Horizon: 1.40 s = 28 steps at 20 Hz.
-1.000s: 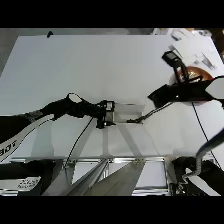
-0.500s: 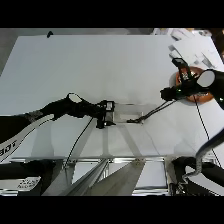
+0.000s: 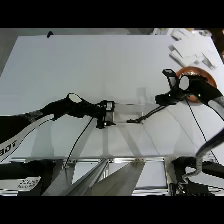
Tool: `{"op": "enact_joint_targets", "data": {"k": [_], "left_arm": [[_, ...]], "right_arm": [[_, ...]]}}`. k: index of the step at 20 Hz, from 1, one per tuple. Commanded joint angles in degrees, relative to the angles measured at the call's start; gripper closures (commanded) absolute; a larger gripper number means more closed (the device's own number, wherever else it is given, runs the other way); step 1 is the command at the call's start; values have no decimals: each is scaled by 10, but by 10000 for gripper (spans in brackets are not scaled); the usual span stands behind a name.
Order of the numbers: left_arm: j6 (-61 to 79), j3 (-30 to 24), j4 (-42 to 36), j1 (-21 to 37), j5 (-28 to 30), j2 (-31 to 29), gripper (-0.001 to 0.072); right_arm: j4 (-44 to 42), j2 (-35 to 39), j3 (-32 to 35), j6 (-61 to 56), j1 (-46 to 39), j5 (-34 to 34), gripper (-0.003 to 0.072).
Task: Fold the box and place the chain.
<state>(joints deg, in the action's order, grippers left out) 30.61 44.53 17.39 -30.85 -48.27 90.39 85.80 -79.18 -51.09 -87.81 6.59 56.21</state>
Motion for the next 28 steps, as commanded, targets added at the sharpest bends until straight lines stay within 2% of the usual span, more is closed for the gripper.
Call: {"op": "enact_joint_targets", "data": {"k": [1, 3, 5, 12, 15, 16, 17, 19, 22, 28], "left_arm": [[0, 0, 0, 0, 0, 0, 506], [0, 0, 0, 0, 0, 0, 506], [0, 0, 0, 0, 0, 0, 506], [0, 0, 0, 0, 0, 0, 506], [0, 0, 0, 0, 0, 0, 506], [0, 0, 0, 0, 0, 0, 506], [0, 0, 0, 0, 0, 0, 506], [0, 0, 0, 0, 0, 0, 507], [0, 0, 0, 0, 0, 0, 506], [0, 0, 0, 0, 0, 0, 506]], "right_arm": [[16, -7, 1, -37, 2, -4, 416], [14, -10, 1, -48, 2, -3, 418], [14, -11, 1, -52, 2, -3, 468], [14, -24, 1, -61, 2, -2, 469], [14, -27, 1, -63, 2, -3, 559], [14, -27, 1, -63, 2, -3, 642], [13, -27, 1, -62, 2, -3, 665], [14, -20, 1, -61, 2, 9, 665], [6, 34, 1, -49, 2, 35, 666], [-43, 214, 1, -6, 34, 100, 665]]}}
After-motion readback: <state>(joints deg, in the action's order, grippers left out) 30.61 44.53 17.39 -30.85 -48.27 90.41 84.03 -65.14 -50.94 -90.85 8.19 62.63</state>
